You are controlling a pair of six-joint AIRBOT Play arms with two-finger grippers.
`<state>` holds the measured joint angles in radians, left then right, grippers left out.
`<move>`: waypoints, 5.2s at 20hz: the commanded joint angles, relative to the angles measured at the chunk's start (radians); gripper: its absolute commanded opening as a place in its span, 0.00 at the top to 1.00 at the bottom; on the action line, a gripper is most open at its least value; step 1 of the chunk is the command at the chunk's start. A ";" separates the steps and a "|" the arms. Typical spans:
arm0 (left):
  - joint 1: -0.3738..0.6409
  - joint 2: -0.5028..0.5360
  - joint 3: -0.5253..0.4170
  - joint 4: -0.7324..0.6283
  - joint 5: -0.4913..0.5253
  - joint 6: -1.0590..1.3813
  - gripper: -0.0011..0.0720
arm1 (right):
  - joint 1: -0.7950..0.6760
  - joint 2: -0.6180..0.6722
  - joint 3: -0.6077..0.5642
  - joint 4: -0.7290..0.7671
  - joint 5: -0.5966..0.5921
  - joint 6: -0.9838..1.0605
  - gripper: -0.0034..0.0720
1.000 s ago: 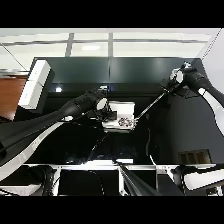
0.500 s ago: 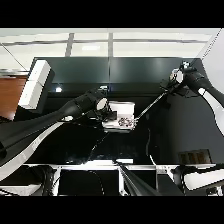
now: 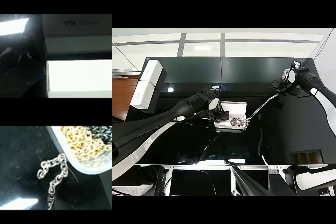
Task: Fold the box and place the chain.
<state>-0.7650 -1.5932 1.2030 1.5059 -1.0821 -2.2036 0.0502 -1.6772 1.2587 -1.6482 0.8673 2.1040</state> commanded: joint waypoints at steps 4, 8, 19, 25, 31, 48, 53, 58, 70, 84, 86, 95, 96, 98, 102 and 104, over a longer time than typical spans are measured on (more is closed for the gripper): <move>0.001 -0.001 0.001 0.000 0.000 0.000 0.94 | 0.000 0.081 0.000 0.042 0.041 -0.149 0.93; 0.001 -0.001 0.001 0.000 0.000 0.000 0.94 | 0.000 0.229 0.000 0.199 0.105 -0.384 0.93; 0.001 -0.001 0.001 0.000 0.000 0.000 0.94 | 0.001 0.603 0.000 0.847 0.428 -0.755 0.93; 0.001 -0.001 0.001 0.000 0.000 0.000 0.94 | 0.067 0.597 -0.003 0.975 0.519 -0.889 0.93; 0.001 -0.001 0.001 0.000 0.000 0.000 0.94 | 0.186 0.555 -0.046 0.975 0.475 -0.898 0.93; 0.001 -0.001 0.001 0.000 0.000 0.000 0.94 | 0.081 0.664 -0.602 0.834 0.151 -1.051 0.00; 0.001 -0.001 0.001 0.000 0.000 0.000 0.94 | 0.098 0.655 -0.681 0.742 0.040 -1.514 0.00; 0.000 -0.001 0.001 0.000 0.000 0.000 0.94 | 0.146 0.604 -0.688 0.784 -0.021 -1.942 0.01; 0.001 -0.001 0.001 0.000 0.000 0.000 0.94 | 0.313 0.433 -0.689 0.887 -0.293 -1.941 0.01; 0.001 -0.001 0.001 0.000 0.000 0.000 0.94 | 0.144 0.567 -0.642 0.866 -0.113 -1.547 0.93; 0.001 -0.001 0.001 0.000 0.001 0.000 0.94 | 0.107 0.623 -0.588 0.877 0.018 -1.462 0.93; 0.001 -0.001 0.001 0.000 0.001 0.000 0.94 | 0.108 0.651 -0.334 1.221 0.293 -1.382 0.93; 0.001 -0.001 0.001 0.000 0.001 0.000 0.94 | 0.133 0.638 -0.342 1.197 0.270 -1.381 0.93; 0.001 -0.001 0.001 0.000 0.001 0.000 0.94 | 0.184 0.603 -0.379 1.186 0.228 -1.377 0.93; 0.001 -0.001 0.001 0.000 0.000 0.000 0.94 | 0.233 0.560 -0.431 1.059 0.131 -1.352 0.33; 0.001 -0.001 0.001 0.000 0.000 0.000 0.94 | 0.171 0.574 -0.424 0.955 0.181 -1.341 0.19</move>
<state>-0.7650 -1.5932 1.2030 1.5059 -1.0821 -2.2040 0.2474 -1.1000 0.8429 -0.5629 1.0416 0.7414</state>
